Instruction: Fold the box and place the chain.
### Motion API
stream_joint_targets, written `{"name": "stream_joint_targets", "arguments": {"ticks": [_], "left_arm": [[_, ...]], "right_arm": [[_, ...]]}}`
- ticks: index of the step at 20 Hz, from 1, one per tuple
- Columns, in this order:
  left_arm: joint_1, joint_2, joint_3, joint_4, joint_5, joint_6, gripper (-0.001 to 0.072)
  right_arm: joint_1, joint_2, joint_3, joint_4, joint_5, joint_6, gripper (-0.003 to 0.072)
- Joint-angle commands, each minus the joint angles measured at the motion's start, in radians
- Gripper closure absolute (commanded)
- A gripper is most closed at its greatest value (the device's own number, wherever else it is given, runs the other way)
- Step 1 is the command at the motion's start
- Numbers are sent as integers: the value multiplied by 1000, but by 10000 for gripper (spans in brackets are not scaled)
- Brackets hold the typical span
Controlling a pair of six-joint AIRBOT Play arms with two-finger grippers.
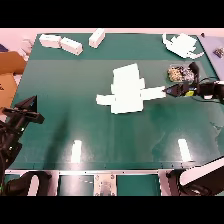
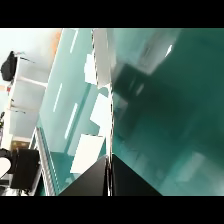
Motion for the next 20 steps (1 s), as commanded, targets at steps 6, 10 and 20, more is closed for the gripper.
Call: {"name": "stream_joint_targets", "arguments": {"ticks": [6,10,20], "left_arm": [[0,1,1,0,1,0,688],[0,1,2,0,0,0,688],[0,1,1,-7,-32,0,688]], "right_arm": [[39,3,-130,0,-125,-71,681],[46,3,-170,-20,-178,-75,681],[48,3,-209,-23,-283,-94,680]]}}
